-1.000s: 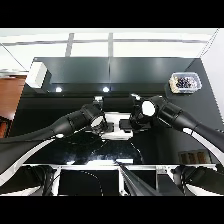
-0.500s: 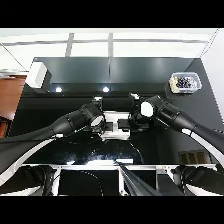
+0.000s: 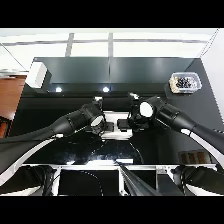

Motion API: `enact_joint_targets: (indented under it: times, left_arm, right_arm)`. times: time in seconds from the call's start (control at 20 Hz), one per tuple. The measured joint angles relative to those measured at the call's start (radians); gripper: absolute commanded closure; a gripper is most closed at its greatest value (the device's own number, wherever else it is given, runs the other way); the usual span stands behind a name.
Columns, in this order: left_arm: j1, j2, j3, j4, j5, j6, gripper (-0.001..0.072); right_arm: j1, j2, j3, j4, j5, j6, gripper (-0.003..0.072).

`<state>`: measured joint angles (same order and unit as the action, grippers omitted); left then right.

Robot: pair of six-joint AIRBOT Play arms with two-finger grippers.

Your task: Fold the box and place the chain.

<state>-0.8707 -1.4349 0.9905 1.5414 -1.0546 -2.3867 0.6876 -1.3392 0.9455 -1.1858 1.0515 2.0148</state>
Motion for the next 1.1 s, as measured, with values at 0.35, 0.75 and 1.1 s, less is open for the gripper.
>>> enact_joint_targets:
  times: [0.35,0.75,1.1]
  left_arm:
    - [0.000,0.000,0.000,0.001,0.000,0.000,0.0684]
    - [0.000,0.000,0.000,0.002,0.000,0.000,0.0684]
    - [0.000,0.000,0.000,0.002,-0.001,0.000,0.0684]
  right_arm:
    - [0.000,-0.011,0.000,-0.063,0.000,0.032,0.0317]
    - [0.031,-0.041,0.003,-0.096,-0.007,0.076,0.0441]
    - [0.039,-0.058,0.005,-0.124,-0.012,0.131,0.0506]
